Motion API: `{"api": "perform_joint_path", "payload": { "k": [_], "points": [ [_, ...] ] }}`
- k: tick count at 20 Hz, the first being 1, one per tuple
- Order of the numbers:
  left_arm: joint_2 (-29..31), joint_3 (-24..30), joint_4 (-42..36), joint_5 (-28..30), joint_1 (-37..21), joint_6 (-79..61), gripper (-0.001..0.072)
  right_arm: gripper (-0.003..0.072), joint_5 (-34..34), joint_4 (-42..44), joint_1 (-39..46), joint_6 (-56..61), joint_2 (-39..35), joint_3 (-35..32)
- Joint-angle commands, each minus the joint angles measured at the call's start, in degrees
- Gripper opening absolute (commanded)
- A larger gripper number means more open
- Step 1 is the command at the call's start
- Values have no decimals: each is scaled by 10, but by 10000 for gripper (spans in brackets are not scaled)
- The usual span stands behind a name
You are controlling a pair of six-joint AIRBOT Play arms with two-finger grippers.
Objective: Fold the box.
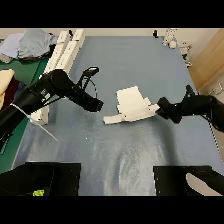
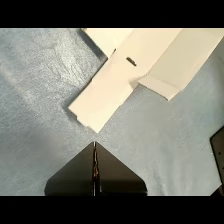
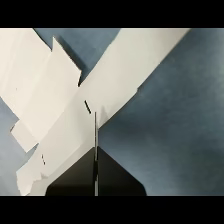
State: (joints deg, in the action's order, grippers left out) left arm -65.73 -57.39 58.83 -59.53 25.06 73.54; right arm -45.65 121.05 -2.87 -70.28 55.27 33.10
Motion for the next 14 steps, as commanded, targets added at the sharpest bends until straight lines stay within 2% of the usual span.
{"api": "perform_joint_path", "payload": {
  "k": [1, 2, 3, 4, 5, 9, 10, 12, 14],
  "points": [
    [0, 0, 0, 0, 0, 0, 13, 10, 5, -3, -33, 28, -50, -54],
    [0, 0, 0, 0, 0, 0, 13, 13, -3, 0, -33, 28, -49, -54],
    [0, 0, 0, 0, 0, 0, 13, 179, -10, 0, -33, 28, -49, -54],
    [0, 0, 0, 0, 0, 0, 13, 540, -27, -5, -31, 27, -49, -47],
    [0, 0, 0, 0, 0, 0, 13, 623, -44, -28, -29, 28, -49, -35],
    [0, 0, -1, 0, 0, 0, 13, 606, -151, -151, 65, -1, -38, 85],
    [0, 0, -1, 0, 0, 0, 13, 492, -183, -153, 106, -49, -23, 123],
    [0, 0, -1, 0, 0, 0, 13, 477, -245, -127, 201, -148, 35, 205],
    [0, 0, -1, 0, 0, 0, 13, 477, -301, -44, 276, -254, 107, 265]
  ]
}}
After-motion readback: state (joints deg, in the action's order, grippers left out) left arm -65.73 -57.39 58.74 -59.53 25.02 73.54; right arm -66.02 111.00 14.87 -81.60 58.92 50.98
